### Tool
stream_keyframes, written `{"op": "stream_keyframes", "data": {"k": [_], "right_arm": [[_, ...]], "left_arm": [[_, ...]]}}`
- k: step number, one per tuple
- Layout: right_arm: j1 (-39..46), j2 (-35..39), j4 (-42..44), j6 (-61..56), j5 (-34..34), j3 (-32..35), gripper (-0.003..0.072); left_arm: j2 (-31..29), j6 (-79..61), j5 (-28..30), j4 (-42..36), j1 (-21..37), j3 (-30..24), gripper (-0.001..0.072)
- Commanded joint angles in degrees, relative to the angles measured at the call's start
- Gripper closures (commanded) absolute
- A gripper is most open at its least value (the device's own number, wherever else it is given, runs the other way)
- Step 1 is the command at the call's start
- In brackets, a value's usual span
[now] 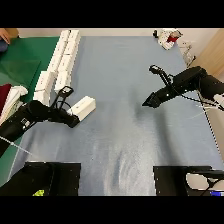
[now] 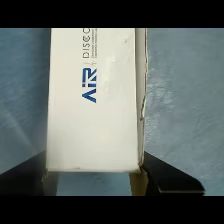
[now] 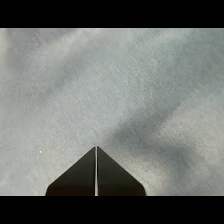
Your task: Fold the box.
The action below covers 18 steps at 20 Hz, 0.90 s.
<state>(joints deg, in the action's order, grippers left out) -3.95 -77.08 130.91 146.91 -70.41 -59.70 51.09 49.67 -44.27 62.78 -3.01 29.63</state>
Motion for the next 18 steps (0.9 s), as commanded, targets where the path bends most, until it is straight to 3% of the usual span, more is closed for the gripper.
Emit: {"op": "stream_keyframes", "data": {"k": [1, 9, 18], "right_arm": [[0.04, -0.04, 0.02, 0.00, 0.02, -0.04, 0.0667], [0.04, -0.04, 0.02, 0.00, 0.02, -0.04, 0.0666], [0.04, -0.04, 0.02, 0.00, 0.02, -0.04, 0.0667]], "left_arm": [[-0.44, 5.92, -1.33, 3.04, 8.22, -1.36, 0.0251], [-0.44, 5.64, 2.84, 4.87, 19.26, -2.97, 0.0250], [0.39, 5.20, 11.67, 5.16, 20.13, -4.09, 0.0250]]}}
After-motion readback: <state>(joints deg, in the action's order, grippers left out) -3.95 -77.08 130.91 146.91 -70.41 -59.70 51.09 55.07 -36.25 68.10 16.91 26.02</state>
